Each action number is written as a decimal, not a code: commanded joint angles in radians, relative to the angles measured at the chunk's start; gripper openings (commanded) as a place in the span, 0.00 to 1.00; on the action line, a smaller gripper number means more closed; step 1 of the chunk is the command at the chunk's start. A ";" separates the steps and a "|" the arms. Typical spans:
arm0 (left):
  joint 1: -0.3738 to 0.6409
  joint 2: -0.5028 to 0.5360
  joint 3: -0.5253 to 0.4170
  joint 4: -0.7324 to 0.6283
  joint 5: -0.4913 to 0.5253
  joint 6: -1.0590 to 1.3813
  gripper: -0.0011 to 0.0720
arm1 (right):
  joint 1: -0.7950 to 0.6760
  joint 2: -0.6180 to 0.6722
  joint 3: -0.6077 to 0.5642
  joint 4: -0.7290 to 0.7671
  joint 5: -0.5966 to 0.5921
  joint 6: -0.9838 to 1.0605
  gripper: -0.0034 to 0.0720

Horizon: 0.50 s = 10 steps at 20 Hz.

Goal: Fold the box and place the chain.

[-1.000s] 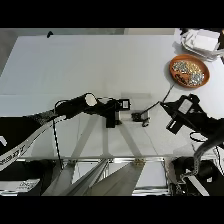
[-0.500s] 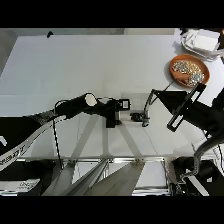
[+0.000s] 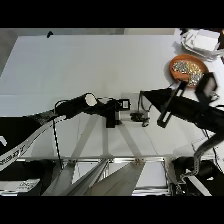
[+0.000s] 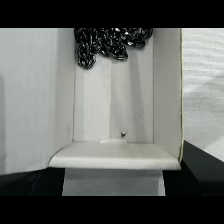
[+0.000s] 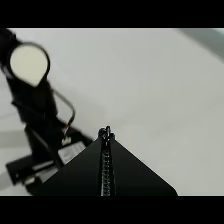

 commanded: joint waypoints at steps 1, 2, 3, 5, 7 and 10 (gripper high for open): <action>0.000 0.000 0.000 0.000 0.000 0.000 0.30 | 0.000 -0.186 0.000 -0.032 0.088 0.017 0.06; 0.000 0.000 0.000 0.000 0.000 0.000 0.30 | 0.000 -0.244 0.000 -0.056 0.106 0.043 0.06; 0.000 0.000 0.000 0.000 0.000 0.000 0.30 | 0.000 -0.304 0.000 -0.083 0.130 0.071 0.06; 0.000 0.000 0.000 0.000 0.000 0.000 0.30 | 0.000 -0.409 0.000 -0.120 0.168 0.109 0.06; 0.000 0.000 0.000 0.000 0.000 0.000 0.30 | 0.000 -0.490 0.000 -0.126 0.167 0.132 0.07; 0.000 0.000 0.000 0.000 0.000 0.000 0.30 | 0.000 -0.549 0.000 -0.129 0.154 0.132 0.22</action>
